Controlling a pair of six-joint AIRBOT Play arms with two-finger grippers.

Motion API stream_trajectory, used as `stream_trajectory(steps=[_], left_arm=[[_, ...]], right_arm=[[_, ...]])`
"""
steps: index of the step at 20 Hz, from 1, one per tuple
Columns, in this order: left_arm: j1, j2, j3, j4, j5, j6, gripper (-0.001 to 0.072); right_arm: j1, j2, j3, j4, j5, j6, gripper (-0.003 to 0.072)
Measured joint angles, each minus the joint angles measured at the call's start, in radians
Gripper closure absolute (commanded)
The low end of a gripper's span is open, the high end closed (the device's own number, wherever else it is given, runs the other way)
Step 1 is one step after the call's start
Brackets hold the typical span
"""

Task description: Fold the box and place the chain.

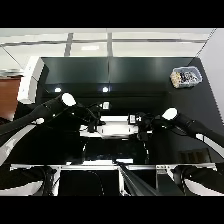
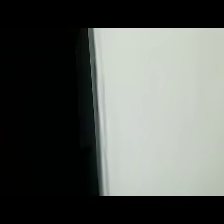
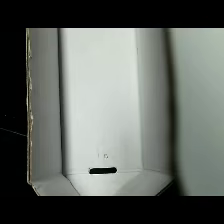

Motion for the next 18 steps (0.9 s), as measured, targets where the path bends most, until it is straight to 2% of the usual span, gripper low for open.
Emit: stream_trajectory(steps=[7,8,10,11,12,13,16,18], left_arm=[[0.0,0.0,0.0,0.0,0.001,0.0,0.0685],[0.0,0.0,0.0,0.0,0.001,0.0,0.0685],[0.0,0.0,0.0,0.0,0.001,-0.001,0.0679],[0.0,0.0,0.001,0.0,0.001,-0.006,0.0569],[0.0,0.001,0.002,-0.001,-0.003,-0.026,0.0291],[0.001,0.005,0.004,-0.003,-0.01,-0.048,0.0125],[0.014,0.041,0.016,0.03,-0.051,-0.153,0.0121],[0.029,0.086,0.026,0.116,-0.093,-0.29,0.0142]], right_arm=[[0.018,-0.003,0.001,-0.018,-0.035,0.037,0.0069],[0.018,-0.003,0.001,-0.02,-0.037,0.039,0.0184],[0.019,-0.003,0.001,-0.022,-0.04,0.041,0.0205],[0.019,-0.003,0.001,-0.023,-0.042,0.042,0.0205],[0.019,-0.003,0.001,-0.022,-0.049,0.042,0.0205],[0.019,-0.003,0.001,-0.022,-0.052,0.042,0.0208],[0.019,-0.003,0.001,-0.024,-0.052,0.042,0.0209],[0.019,-0.003,0.001,-0.025,-0.051,0.042,0.0209]])
